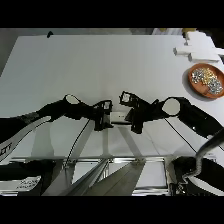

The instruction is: Fold the box and place the chain.

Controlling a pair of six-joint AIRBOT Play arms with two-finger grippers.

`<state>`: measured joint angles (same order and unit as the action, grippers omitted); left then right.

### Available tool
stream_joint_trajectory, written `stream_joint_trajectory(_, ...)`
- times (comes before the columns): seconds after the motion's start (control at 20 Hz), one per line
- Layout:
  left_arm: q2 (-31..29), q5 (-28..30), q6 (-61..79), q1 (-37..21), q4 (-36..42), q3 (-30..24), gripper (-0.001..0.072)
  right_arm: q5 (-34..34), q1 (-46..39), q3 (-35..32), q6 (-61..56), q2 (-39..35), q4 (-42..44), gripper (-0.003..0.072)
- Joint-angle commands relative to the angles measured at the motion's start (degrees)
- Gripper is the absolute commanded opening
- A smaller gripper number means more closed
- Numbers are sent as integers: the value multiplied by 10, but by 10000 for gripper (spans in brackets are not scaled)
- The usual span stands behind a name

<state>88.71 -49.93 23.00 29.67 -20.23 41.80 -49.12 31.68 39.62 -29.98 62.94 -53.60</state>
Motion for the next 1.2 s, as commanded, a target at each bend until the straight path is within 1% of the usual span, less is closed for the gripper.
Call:
stream_joint_trajectory(0.0,0,0,-1,0,0,0,204,8,0,-19,3,1,-4,11)
stream_joint_trajectory(0.35,0,0,-1,0,0,0,204,21,0,-38,5,5,-6,11)
stream_joint_trajectory(0.65,0,0,-1,0,0,0,204,21,0,-53,5,45,-5,11)
stream_joint_trajectory(0.9,0,0,-1,0,0,0,204,39,0,-52,5,20,-5,11)
stream_joint_trajectory(1.15,0,0,-1,0,0,0,204,98,0,-52,-2,-39,1,12)
